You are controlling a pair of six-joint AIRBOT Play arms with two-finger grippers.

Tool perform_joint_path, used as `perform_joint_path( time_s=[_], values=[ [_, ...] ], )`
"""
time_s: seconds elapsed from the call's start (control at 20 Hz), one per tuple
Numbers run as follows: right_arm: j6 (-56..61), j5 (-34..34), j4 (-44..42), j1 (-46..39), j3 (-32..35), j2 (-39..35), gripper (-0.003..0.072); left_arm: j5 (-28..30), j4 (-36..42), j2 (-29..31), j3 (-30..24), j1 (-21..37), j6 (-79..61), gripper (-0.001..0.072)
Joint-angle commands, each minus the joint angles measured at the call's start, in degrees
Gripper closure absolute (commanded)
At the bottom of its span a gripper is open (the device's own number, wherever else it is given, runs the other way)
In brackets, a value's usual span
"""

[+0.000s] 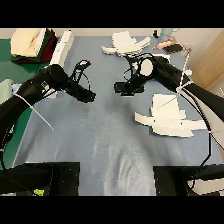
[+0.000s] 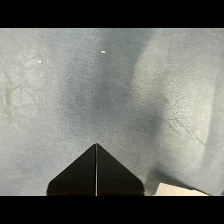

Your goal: Fold the box.

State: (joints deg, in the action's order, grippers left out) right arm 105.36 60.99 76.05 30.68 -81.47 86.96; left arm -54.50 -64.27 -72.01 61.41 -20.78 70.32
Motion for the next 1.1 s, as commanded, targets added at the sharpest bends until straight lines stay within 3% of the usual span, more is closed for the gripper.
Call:
perform_joint_path(
  time_s=[0.0,0.8,0.9,1.05],
  values=[
    [0.0,0.0,0.0,0.0,0.0,0.0,0.0686,0.0,0.0,0.0,0.1,0.0,0.0,0.0695],
    [2.5,-3.0,-1.6,0.2,0.0,0.9,0.0687,0.0,0.0,0.0,0.1,0.0,0.0,0.0695],
    [2.8,-0.1,-1.5,-0.2,-0.8,0.9,0.0687,0.2,0.0,0.0,0.1,0.0,0.0,0.0695],
    [7.9,12.6,14.2,-4.8,-3.4,-2.1,0.0686,3.7,0.2,0.0,0.1,0.0,0.0,0.0695]
  ],
)
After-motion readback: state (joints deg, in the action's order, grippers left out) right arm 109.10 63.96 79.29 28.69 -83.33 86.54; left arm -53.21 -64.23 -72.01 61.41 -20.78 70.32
